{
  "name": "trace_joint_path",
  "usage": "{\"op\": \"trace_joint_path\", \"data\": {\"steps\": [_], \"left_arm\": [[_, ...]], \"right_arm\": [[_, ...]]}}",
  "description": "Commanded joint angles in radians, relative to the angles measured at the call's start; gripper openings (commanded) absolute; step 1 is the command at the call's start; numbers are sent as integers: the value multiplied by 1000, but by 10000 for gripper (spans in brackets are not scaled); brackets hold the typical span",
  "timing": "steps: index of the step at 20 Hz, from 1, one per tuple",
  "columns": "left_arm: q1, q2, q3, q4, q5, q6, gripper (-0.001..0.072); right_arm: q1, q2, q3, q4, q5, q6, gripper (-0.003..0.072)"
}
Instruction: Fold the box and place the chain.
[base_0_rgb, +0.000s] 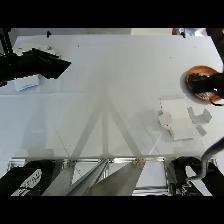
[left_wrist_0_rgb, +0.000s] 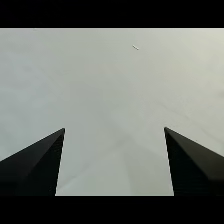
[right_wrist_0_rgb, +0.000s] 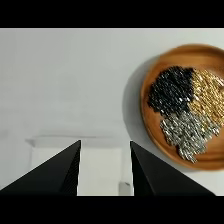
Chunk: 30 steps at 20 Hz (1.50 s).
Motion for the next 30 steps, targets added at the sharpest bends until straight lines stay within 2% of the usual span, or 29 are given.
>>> {"op": "trace_joint_path", "data": {"steps": [1, 2, 6, 10, 15, 20, 25, 28, 29, 30], "left_arm": [[-1, 1, 0, 0, 0, 0, 699], [-1, 1, 0, 0, 0, 0, 699], [-1, 1, 0, 0, 0, 0, 699], [-1, 1, 0, 0, 0, 0, 699], [-1, 1, 0, 0, 0, 0, 699], [-1, 1, 0, 0, 0, 0, 699], [-1, 1, 0, 0, 0, 0, 699], [-1, 1, 0, 0, 0, 0, 699], [-1, 1, 0, 0, 0, 0, 699], [-1, 1, 0, 0, 0, 0, 699]], "right_arm": [[-148, 49, 3, -7, 181, -74, 363], [-205, 46, 3, 10, 195, -108, 395], [-426, -17, 3, 39, 275, -248, 416], [-552, -121, 3, 180, 296, -332, 428], [-565, -279, 3, 200, 410, -400, 436], [-565, -408, 3, 215, 413, -436, 436], [-565, -502, 3, 181, 293, -434, 436], [-565, -568, 3, 193, 262, -435, 436], [-565, -591, 3, 198, 258, -435, 427], [-565, -607, 3, 201, 256, -435, 308]]}}
